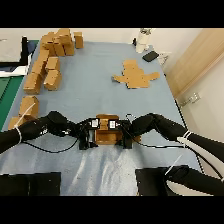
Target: Fold the box.
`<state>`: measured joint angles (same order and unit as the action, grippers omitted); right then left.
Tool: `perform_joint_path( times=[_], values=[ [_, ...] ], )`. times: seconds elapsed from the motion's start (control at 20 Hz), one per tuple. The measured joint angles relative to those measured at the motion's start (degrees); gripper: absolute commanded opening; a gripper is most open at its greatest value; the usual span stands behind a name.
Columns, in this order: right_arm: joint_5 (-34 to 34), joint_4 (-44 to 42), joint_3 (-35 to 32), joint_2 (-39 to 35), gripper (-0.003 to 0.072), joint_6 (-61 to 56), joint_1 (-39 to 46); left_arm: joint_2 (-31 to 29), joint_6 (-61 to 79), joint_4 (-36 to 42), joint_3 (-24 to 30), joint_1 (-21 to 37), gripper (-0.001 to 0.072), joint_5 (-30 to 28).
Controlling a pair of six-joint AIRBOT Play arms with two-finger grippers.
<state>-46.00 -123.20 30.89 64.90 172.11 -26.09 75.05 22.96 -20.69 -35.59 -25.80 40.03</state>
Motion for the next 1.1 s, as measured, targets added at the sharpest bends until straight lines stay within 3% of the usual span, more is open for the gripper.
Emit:
perform_joint_path(
  times=[0.45, 0.55, 1.1],
  values=[
    [0.0, 0.0, 0.0, 0.0, 0.0514, 0.0, 0.0, 0.7, 0.1, -0.1, -0.8, -0.3, 0.0703, 1.2],
    [0.0, 0.0, 0.0, 0.0, 0.0514, 0.0, 0.0, 0.7, 0.1, -0.1, -0.8, -0.3, 0.0456, 1.2],
    [0.0, 0.0, 0.0, 0.0, 0.0514, 0.0, 0.0, 0.7, 0.0, -0.3, -0.8, -0.4, 0.0457, 1.5]
  ],
)
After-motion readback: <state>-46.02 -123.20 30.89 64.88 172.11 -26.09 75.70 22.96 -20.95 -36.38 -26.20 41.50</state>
